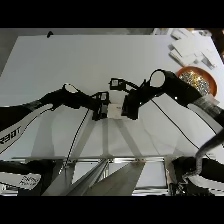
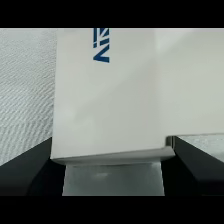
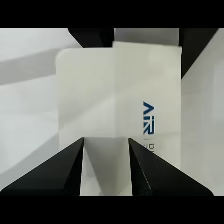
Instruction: Fold the box and place the chain.
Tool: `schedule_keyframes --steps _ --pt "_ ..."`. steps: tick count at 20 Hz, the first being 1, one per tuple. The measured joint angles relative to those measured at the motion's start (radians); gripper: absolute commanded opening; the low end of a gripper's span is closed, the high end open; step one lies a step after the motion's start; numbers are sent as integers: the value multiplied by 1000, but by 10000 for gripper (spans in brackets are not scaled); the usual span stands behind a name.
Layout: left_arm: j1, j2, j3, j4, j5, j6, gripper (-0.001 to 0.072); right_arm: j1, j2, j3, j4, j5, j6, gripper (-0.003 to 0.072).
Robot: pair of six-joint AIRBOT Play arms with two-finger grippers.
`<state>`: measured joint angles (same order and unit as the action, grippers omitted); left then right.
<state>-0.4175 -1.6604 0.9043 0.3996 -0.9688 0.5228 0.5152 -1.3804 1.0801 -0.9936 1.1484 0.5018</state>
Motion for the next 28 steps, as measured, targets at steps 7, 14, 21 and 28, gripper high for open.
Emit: schedule_keyframes --steps 7,14,21,28 --pt "0 0 0 0 0 0 88 27 35 -66 -24 -56 -9 323" --pt "0 0 0 0 0 0 88 31 40 -103 -54 -129 -8 315" --pt "0 0 0 0 0 0 88 32 50 -106 -97 -161 -13 290" --pt "0 0 0 0 0 0 88 66 79 -107 -104 -162 -39 290"
